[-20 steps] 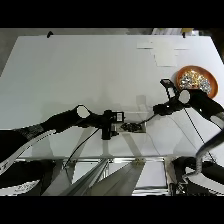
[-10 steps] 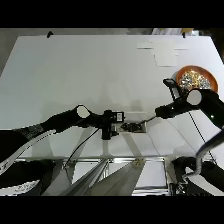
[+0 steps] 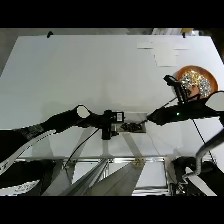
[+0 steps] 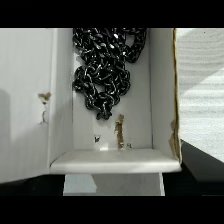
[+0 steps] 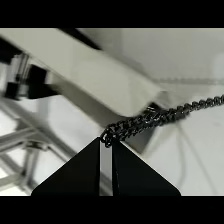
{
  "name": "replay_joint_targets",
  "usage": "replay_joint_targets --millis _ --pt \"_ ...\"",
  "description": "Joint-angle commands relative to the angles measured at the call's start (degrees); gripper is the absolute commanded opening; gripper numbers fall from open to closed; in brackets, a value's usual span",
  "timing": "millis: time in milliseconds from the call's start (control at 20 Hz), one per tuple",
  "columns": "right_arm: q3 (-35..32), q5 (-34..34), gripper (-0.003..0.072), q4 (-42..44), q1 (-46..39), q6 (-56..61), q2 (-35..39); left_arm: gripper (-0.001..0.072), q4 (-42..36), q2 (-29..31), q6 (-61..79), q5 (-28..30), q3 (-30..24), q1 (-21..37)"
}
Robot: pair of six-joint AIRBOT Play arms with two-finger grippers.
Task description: Fold the box and place the chain.
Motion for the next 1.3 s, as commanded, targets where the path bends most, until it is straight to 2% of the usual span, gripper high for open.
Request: replay_joint_targets --millis 0,400,650,700,750,800,850,1050,1200,1250 --pt "0.07 1.29 0.0015 9.14 2.21 -4.44 1.55 0.0209 0.02 0.02 0.02 0.02 0.02 0.04" --pt "-1.33 -13.22 0.0015 6.64 15.54 -4.63 1.22 0.0209 0.02 0.02 0.02 0.02 0.02 0.04" --pt "-2.43 -15.5 0.0017 2.6 17.97 -4.31 -1.81 0.0209 0.02 0.02 0.02 0.0 0.02 0.04" --pt "-2.43 -16.11 0.005 1.97 17.97 -4.39 -2.89 0.0209 0.02 0.02 0.02 0.02 0.02 0.04" --pt "-2.43 -17.0 0.0176 1.6 17.94 -4.46 -3.82 0.0209 0.02 0.02 0.02 0.02 0.02 0.04" --pt "-2.36 -17.68 0.0265 1.79 17.9 -4.46 -4.22 0.0209 0.02 0.02 0.02 0.02 0.02 0.04" --pt "-1.99 -17.84 0.0277 2.03 17.9 -4.55 -4.04 0.0209 0.02 0.02 0.02 0.02 0.02 0.04" --pt "6.36 -13.64 0.0258 -1.01 15.52 -4.55 -3.96 0.0209 0.02 0.02 0.02 0.02 0.02 0.04" --pt "11.34 -13.4 0.0019 -6.47 8.92 -4.26 -3.96 0.0209 0.02 0.02 0.02 0.02 0.02 0.04" --pt "11.37 -14.03 0.0015 -8.81 6.29 -3.37 -4.09 0.0209 0.02 0.02 0.02 0.02 0.02 0.04"
